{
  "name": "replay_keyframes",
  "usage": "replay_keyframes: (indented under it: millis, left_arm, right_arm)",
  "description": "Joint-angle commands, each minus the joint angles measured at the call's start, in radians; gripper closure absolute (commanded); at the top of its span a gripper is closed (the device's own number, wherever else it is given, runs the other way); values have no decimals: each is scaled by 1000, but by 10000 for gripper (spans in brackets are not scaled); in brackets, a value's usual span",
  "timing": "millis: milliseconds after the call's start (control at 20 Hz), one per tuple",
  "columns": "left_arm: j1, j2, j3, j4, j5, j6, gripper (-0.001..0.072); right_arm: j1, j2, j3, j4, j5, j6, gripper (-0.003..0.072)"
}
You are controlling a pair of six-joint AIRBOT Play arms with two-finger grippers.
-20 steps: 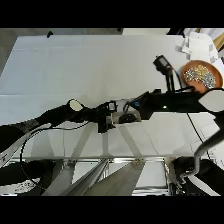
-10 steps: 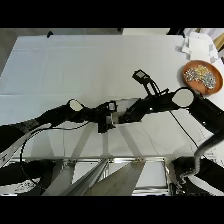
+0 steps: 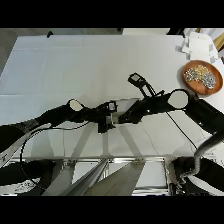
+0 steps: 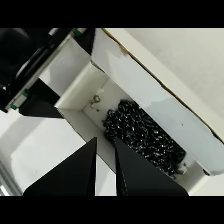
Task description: Fold the box and place the chain.
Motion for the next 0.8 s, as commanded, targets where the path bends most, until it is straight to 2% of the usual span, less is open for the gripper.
replay_keyframes:
  millis: [0, 150, 200, 300, 400, 550, 700, 750]
  left_arm:
    - [0, 1, 0, 0, 0, 0, 459]
    - [0, 1, 0, 0, 0, 0, 459]
    - [0, 1, 0, 0, 0, 0, 459]
    - [0, 1, 0, 0, 0, 0, 459]
    - [0, 1, 0, 0, 0, 0, 459]
    - [0, 1, 0, 0, 0, 0, 459]
    - [0, 1, 0, 0, 0, 0, 459]
    - [0, 1, 0, 0, 0, 0, 459]
  right_arm:
    - [6, 18, 78, -57, 60, -21, 587]
    - [-32, 15, 198, -93, 63, -72, 620]
    - [-46, 11, 221, -80, 29, -100, 659]
    - [-74, -14, 233, -40, -65, -202, 660]
    - [-79, -60, 233, -60, -113, -340, 677]
    - [-64, -154, 233, -79, -66, -538, 677]
    - [-61, -227, 232, -90, 18, -568, 672]
    - [-61, -233, 232, -120, 52, -568, 618]
